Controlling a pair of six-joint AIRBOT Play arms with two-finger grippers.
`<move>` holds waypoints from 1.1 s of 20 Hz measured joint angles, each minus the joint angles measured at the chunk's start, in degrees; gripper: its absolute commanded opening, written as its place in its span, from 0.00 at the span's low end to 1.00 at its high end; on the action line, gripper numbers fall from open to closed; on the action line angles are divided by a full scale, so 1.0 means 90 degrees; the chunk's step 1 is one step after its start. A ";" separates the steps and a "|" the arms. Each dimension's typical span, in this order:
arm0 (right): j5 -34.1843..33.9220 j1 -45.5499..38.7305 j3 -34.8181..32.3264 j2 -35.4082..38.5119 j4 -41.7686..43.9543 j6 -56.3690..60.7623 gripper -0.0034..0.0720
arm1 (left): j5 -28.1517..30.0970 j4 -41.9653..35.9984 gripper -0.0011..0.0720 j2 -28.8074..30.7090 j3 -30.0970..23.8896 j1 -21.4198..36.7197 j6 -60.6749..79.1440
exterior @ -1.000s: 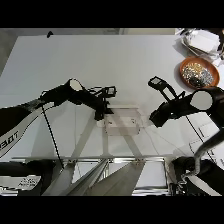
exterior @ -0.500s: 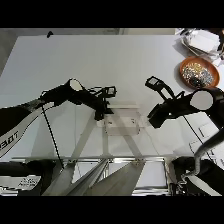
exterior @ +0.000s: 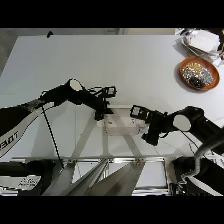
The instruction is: Fold the box and place the chain.
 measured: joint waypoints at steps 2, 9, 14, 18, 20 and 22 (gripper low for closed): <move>-0.0527 0.0321 -0.0255 0.0148 -0.0335 -0.0058 1.00 | -0.0002 -0.0002 0.03 0.0002 0.0000 0.0000 0.0000; -0.1758 0.1088 -0.0801 0.0199 -0.0624 -0.0051 0.98 | -0.0002 -0.0002 0.03 0.0000 0.0000 0.0000 0.0000; -0.2460 0.1161 -0.0872 -0.0068 -0.0658 0.0270 0.98 | -0.0002 -0.0002 0.03 0.0000 0.0000 0.0000 -0.0002; -0.2693 0.1110 -0.0845 -0.0262 -0.0682 0.0355 0.98 | -0.0002 -0.0002 0.03 0.0000 0.0000 0.0000 -0.0002; -0.2732 0.0950 -0.0770 -0.0291 -0.0697 0.0381 0.98 | -0.0002 -0.0002 0.03 0.0000 0.0000 0.0000 -0.0002; -0.2739 0.0797 -0.0673 -0.0306 -0.0697 0.0384 0.98 | -0.0002 -0.0002 0.03 0.0000 0.0000 0.0000 -0.0002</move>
